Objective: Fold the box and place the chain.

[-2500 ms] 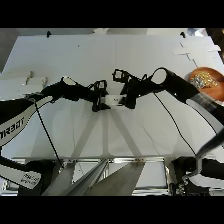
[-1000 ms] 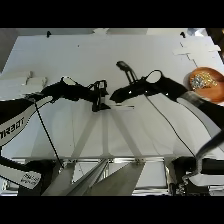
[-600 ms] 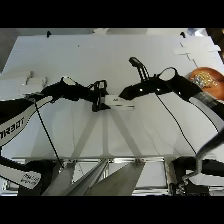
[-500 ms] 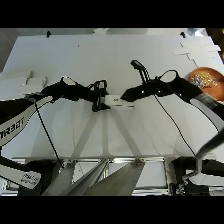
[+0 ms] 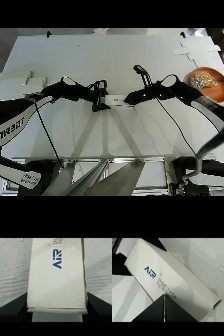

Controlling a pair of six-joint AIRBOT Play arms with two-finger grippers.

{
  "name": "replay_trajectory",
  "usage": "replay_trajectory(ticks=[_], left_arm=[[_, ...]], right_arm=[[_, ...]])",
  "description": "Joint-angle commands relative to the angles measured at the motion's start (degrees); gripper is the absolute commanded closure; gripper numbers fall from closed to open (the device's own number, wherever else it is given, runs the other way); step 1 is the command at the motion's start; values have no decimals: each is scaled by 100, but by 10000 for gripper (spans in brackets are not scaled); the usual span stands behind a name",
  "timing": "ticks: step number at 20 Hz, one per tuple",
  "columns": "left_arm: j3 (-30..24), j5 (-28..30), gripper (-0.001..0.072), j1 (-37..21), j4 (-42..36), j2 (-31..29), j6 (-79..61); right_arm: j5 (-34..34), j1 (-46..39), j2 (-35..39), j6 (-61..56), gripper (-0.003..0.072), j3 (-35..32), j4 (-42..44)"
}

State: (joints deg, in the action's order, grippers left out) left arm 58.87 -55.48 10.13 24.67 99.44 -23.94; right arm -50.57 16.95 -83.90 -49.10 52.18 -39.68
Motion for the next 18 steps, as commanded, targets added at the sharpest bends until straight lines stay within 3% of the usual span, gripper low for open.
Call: replay_trajectory(ticks=[1,6,10,13,18], left_arm=[[2,0,382,-2,4,2,-2],[2,0,382,-2,4,2,0],[2,0,382,-2,4,2,0],[2,0,382,-2,4,2,0],[2,-2,382,-2,2,2,-2]], right_arm=[[20,-4,-4,-114,682,-15,-275],[26,-4,188,85,682,31,170],[227,-7,892,354,681,271,245],[778,-7,1482,101,680,308,-743],[901,-7,1805,-1775,680,308,-3788]])
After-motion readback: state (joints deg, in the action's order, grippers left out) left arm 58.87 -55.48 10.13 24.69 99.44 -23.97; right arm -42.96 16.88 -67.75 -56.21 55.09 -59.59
